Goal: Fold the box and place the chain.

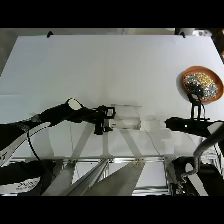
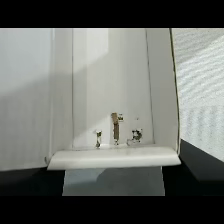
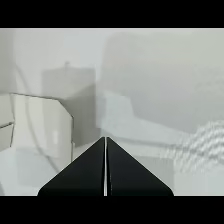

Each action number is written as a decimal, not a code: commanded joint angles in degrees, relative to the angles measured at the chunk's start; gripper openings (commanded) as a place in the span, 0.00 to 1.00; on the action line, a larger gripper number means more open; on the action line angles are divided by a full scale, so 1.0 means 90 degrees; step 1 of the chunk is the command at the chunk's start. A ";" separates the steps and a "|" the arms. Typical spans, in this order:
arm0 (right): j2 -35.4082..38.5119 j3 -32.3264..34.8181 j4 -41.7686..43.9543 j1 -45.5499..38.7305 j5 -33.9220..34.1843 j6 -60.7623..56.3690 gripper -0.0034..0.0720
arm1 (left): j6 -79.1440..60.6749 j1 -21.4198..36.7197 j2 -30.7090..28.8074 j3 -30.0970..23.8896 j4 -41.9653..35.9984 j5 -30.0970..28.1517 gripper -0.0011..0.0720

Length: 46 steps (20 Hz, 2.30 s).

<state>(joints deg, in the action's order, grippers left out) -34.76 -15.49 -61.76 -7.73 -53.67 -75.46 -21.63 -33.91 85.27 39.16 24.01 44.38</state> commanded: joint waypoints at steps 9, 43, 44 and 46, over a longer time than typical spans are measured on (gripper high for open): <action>-0.1528 0.0233 0.1382 0.0131 0.0355 0.0389 0.06 | 0.0000 0.0000 0.0000 0.0000 0.0002 0.0000 0.48; -0.2013 -0.0423 0.3529 0.1185 -0.0284 0.2268 0.66 | 0.0000 0.0000 0.0000 0.0000 0.0002 0.0000 0.48; -0.2013 -0.0423 0.3512 0.1231 -0.0233 0.2266 0.66 | 0.0000 0.0000 0.0000 0.0000 0.0002 0.0000 0.48; -0.2013 -0.0454 0.3339 0.1579 0.0061 0.2118 0.66 | 0.0000 0.0000 0.0000 0.0000 0.0002 0.0000 0.48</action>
<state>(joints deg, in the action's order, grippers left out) -52.86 -19.31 -30.02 4.10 -56.03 -55.24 -21.63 -33.91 85.27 39.16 24.03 44.40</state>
